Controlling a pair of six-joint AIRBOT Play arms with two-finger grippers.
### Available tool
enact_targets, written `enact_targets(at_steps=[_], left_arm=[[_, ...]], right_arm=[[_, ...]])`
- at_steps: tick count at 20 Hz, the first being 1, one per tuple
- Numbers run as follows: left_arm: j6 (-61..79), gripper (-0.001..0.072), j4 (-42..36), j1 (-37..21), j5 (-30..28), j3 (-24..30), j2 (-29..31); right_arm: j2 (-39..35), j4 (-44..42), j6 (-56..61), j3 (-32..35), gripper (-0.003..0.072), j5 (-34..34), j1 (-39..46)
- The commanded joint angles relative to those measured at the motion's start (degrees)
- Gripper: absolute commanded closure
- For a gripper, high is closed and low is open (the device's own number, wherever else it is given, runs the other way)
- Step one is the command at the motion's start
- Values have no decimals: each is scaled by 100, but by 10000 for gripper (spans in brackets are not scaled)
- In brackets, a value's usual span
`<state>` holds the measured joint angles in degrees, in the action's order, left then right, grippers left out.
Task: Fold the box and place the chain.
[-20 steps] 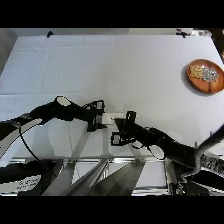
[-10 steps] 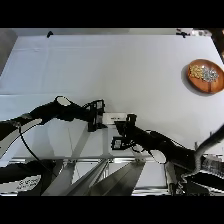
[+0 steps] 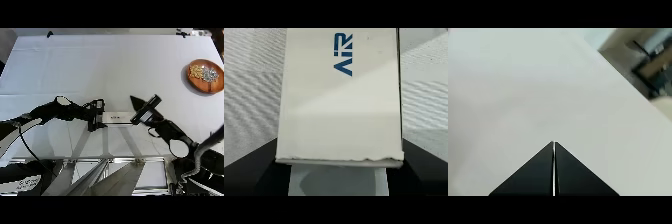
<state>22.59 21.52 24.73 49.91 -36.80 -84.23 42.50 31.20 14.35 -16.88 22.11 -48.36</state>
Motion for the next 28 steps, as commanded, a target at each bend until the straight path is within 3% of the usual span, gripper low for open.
enact_targets(at_steps=[1,4,6,8,10,11,13,16,22,28], left_arm=[[9,434,11,0,4,0,2],[9,434,11,0,4,0,2],[9,434,11,0,4,0,2],[9,434,11,0,4,0,2],[9,434,9,0,7,0,2],[9,434,11,0,4,0,2],[7,434,11,0,9,0,2],[9,434,-4,0,4,0,2],[-476,436,-166,-48,-33,0,140],[-1633,435,-87,-986,-1578,0,1196]], right_arm=[[-494,-2931,-1069,-15,678,-922,706],[-470,-5547,-2059,-160,678,-1137,1340],[-468,-7320,-3311,-350,676,-960,1578],[-450,-9661,-5464,-656,676,7,1598],[-426,-12166,-8616,-957,677,1587,1598],[-389,-12948,-9722,-1084,677,2603,1600],[-319,-13116,-10150,-1169,678,4107,1600],[-184,-12651,-10146,-1169,679,5073,1910],[-142,-12633,-10192,-1169,678,5084,2955],[-142,-12603,-10188,-1169,677,4675,3051]])
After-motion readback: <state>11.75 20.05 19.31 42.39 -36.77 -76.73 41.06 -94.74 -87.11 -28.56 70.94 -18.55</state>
